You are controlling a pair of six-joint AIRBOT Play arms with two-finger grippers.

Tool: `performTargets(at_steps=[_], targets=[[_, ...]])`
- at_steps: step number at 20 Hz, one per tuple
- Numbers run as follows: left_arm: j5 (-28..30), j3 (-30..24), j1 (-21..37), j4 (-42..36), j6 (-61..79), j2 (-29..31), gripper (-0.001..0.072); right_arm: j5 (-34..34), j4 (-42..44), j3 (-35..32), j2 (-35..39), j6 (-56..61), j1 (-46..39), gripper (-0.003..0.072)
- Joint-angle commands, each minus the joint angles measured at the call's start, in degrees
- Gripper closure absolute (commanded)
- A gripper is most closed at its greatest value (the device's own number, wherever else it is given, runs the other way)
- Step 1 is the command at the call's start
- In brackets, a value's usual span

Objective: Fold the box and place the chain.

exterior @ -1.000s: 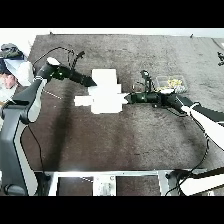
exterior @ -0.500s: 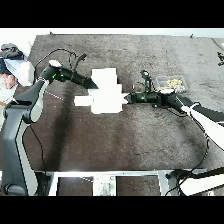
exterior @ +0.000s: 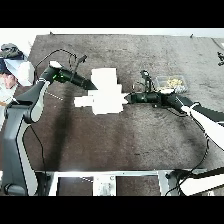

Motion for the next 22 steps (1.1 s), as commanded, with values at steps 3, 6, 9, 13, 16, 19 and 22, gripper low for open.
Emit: performTargets(at_steps=[3, 6, 9, 13, 16, 19, 22], targets=[[-1.0, 0.0, 0.0, 0.1, 4.9, 0.0, 0.0699, 0.0, -0.1, 0.1, 1.0, -0.4, -0.5, 0.0509], [-0.9, 0.0, 0.0, 0.1, 12.5, 0.0, 0.0699, 1.7, -0.7, 0.1, 4.8, -0.3, -3.6, 0.0368], [-0.5, 0.0, 0.0, 0.1, 24.3, 0.0, 0.0699, 3.8, -0.9, 0.0, 8.4, 0.8, -7.2, 0.0368], [-0.7, 0.0, 0.0, 0.1, 35.5, 0.0, 0.0705, 5.0, -1.1, 0.0, 9.3, 0.7, -7.8, 0.0368], [0.4, 0.0, 0.1, 0.0, 39.4, 0.7, 0.0706, 4.7, -1.1, 0.0, 9.3, 0.7, -7.2, 0.0368], [2.4, -1.8, 0.1, -0.1, 43.7, 2.0, 0.0706, 4.0, -2.0, 0.0, 9.3, 0.7, -6.6, 0.0368], [5.4, -5.2, 0.2, -1.4, 46.8, 3.0, 0.0706, 3.3, -3.7, -0.1, 9.3, 0.7, -6.3, 0.0368]])
